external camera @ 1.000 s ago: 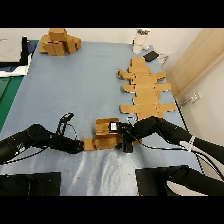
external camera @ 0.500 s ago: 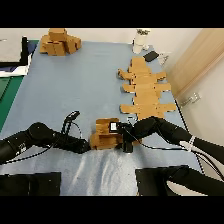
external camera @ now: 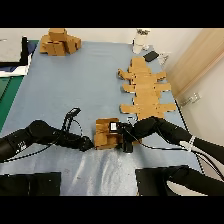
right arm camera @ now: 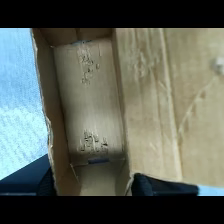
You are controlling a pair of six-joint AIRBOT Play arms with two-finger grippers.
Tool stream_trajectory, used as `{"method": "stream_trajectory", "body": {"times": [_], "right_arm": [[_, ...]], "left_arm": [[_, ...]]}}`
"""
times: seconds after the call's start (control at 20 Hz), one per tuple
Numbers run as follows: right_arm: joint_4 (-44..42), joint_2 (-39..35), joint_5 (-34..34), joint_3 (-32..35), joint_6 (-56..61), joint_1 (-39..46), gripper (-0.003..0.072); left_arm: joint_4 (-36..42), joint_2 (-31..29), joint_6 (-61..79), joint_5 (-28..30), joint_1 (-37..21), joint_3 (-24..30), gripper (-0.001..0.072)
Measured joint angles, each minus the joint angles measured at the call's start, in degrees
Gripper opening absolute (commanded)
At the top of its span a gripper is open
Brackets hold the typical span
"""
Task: Fold the box.
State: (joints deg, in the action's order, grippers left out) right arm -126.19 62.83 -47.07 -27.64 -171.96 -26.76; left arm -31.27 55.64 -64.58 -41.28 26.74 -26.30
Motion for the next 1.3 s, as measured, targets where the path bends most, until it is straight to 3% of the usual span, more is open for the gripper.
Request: {"method": "stream_trajectory", "body": {"times": [0.5,0.55,0.6,0.65,0.9,1.05,1.3], "right_arm": [[0.0,0.0,0.0,0.0,0.0,0.0,0.0502],[0.0,0.0,0.0,0.0,0.0,0.0,0.0502],[0.0,0.0,0.0,0.0,0.0,0.0,0.0502],[0.0,0.0,0.0,0.0,0.0,0.0,0.0502],[0.0,0.0,0.0,0.0,0.0,0.0,0.0502],[0.0,0.0,0.0,0.0,0.0,0.0,0.0502],[0.0,0.0,0.0,0.0,0.0,0.0,0.0502]], "left_arm": [[-1.0,0.9,-1.0,0.3,0.0,-2.4,0.0372],[-0.7,1.4,-1.0,0.7,0.0,-2.4,0.0391],[0.0,2.0,-1.0,1.3,0.1,-2.5,0.062],[0.7,2.6,-0.9,2.3,0.1,-2.6,0.0677],[3.6,4.3,-2.9,4.2,1.4,-3.5,0.0664],[-4.0,4.6,-13.2,6.1,5.0,-5.6,0.0664],[-29.2,5.1,-40.2,5.4,12.0,-10.8,0.0663]]}}
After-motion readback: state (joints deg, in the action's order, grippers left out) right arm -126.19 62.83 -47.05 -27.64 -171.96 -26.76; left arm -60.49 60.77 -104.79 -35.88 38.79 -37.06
